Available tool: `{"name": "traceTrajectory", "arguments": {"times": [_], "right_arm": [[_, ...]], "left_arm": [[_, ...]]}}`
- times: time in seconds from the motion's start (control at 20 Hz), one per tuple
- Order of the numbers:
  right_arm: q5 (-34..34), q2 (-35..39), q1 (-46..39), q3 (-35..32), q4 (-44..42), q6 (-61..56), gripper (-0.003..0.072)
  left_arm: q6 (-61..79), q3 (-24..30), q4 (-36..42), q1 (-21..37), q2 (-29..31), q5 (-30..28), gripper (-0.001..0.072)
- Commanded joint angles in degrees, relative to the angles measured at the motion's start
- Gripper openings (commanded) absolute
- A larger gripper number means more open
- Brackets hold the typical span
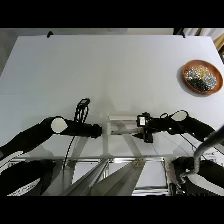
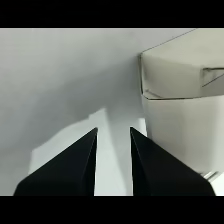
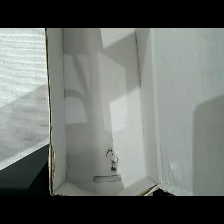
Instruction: Fold the box and place the chain.
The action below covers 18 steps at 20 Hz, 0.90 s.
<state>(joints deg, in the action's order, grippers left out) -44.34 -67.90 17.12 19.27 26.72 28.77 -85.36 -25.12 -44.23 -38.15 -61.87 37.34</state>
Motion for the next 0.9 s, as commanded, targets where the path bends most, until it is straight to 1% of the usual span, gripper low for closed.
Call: {"name": "traceTrajectory", "arguments": {"times": [0.0,0.1,0.15,0.2,0.7,0.75,0.8,0.85], "right_arm": [[0.0,0.0,0.0,0.0,0.0,0.0,0.034],[0.0,0.0,0.0,0.0,0.0,0.0,0.034],[0.0,0.0,0.0,0.0,0.0,0.0,0.034],[0.0,0.0,0.0,0.0,0.0,0.0,0.034],[0.0,0.0,0.0,0.0,0.0,0.0,0.034],[0.0,0.0,0.0,0.0,0.0,0.0,0.034],[0.0,0.0,0.0,0.0,0.0,0.0,0.034],[0.0,0.0,0.0,0.0,0.0,0.0,0.034]], "left_arm": [[2.0,-0.8,3.3,-1.3,2.1,-2.9,0.0234],[2.0,-1.5,3.9,-1.8,2.5,-3.0,0.0237],[2.1,-1.6,3.9,-2.0,2.5,-3.1,0.0251],[2.1,-1.6,3.9,-2.4,2.5,-3.1,0.0294],[4.5,-1.9,6.1,-3.5,2.5,-3.3,0.0297],[4.5,-2.5,6.1,-3.5,2.5,-3.2,0.0323],[4.5,-3.4,6.0,-3.7,2.4,-3.1,0.0402],[4.5,-4.3,5.8,-4.1,2.3,-3.2,0.042]]}}
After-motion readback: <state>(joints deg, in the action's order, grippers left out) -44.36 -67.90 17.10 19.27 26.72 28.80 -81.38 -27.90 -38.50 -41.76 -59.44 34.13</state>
